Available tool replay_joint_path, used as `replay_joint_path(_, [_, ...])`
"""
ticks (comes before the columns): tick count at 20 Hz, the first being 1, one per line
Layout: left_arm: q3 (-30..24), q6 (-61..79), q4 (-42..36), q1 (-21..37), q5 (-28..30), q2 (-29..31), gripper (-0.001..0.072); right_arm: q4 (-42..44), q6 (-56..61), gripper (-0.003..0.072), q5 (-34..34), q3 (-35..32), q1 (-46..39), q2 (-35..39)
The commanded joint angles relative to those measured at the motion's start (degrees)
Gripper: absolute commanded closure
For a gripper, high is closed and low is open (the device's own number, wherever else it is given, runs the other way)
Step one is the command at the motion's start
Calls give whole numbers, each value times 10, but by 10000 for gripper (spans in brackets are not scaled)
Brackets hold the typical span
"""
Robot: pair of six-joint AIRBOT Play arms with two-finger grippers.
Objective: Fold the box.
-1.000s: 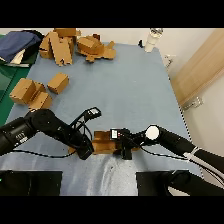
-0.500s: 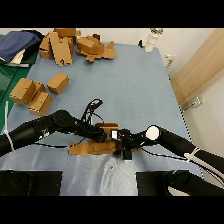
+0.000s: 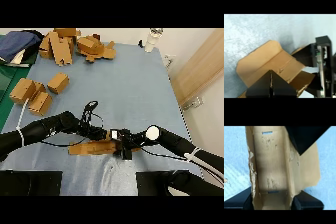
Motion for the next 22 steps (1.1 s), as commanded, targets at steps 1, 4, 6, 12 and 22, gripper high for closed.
replay_joint_path(1, [0, -16, -8, 0, -18, -19, 697, 0, 0, 207, -1, 1, 0, 0])
replay_joint_path(4, [3, -10, -14, 0, -15, -21, 697, 0, 0, 207, -1, 1, 0, 0])
replay_joint_path(6, [16, 8, -15, 2, -17, -20, 697, 0, 0, 207, -1, 1, 0, 0])
replay_joint_path(12, [55, 245, -27, 139, -111, 76, 698, 0, 0, 207, -1, 1, 0, 0])
replay_joint_path(22, [53, 639, -26, 427, -292, 72, 697, 0, 0, 207, 1, 0, 0, 0])
